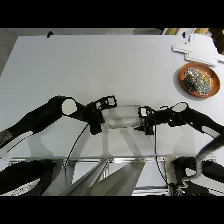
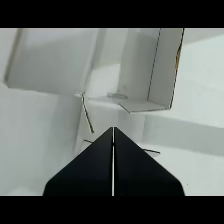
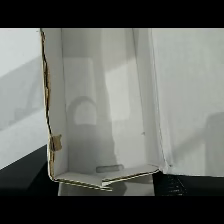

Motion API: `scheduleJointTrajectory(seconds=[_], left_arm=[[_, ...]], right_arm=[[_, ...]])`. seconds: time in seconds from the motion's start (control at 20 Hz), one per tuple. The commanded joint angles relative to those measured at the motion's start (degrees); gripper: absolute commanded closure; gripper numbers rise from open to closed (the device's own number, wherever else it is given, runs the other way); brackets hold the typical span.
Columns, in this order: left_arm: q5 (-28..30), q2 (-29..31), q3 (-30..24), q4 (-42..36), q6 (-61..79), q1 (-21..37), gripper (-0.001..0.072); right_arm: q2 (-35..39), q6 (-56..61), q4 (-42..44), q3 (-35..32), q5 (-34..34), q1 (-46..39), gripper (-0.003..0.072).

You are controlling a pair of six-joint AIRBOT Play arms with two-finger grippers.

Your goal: Fold the box and place the chain.

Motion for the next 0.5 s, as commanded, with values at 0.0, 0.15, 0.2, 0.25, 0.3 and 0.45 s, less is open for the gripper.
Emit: scheduleJointTrajectory(seconds=[0.0,0.15,0.2,0.25,0.3,0.45], left_arm=[[-1.9,-0.1,-1.4,1.9,0.1,1.4,0.0706],[-3.1,2.0,-1.4,3.3,0.2,2.8,0.0698],[-3.4,3.3,-1.4,4.0,0.3,3.3,0.0668],[-3.7,4.3,-1.5,4.5,1.0,3.8,0.0599],[-4.6,5.0,-1.7,4.5,3.3,4.3,0.0531],[-4.5,5.1,-4.2,4.0,13.8,4.2,0.0476]], right_arm=[[0.0,0.0,0.0,0.0,0.0,0.0,0.0342],[0.0,0.0,0.0,0.0,0.0,0.0,0.0342],[0.0,0.0,0.0,0.0,0.0,0.0,0.0342],[0.0,0.0,0.0,0.0,0.0,0.0,0.0342],[0.0,0.0,0.0,0.0,0.0,0.0,0.0342],[0.0,0.0,0.0,0.0,0.0,0.0,0.0342]])
